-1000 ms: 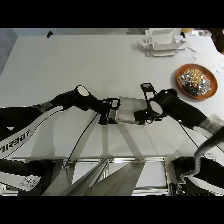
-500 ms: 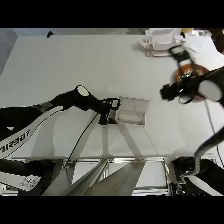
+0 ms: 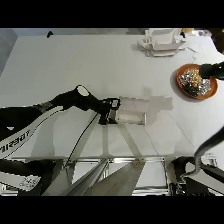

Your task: Fold the box and place the chain.

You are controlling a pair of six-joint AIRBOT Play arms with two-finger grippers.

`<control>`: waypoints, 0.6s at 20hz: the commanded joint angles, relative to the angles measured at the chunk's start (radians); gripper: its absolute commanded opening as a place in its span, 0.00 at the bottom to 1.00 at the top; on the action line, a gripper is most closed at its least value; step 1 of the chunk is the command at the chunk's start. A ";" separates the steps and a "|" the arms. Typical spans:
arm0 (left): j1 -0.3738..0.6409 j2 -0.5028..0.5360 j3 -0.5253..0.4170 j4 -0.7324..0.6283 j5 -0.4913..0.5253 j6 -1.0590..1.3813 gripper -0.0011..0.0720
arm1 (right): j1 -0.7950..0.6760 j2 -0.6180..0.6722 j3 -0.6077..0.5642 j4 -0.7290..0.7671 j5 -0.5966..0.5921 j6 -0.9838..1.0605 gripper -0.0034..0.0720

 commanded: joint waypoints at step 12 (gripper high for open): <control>0.001 0.000 0.001 0.000 0.000 0.000 0.03 | -0.068 -0.350 0.006 0.115 -0.160 0.069 0.39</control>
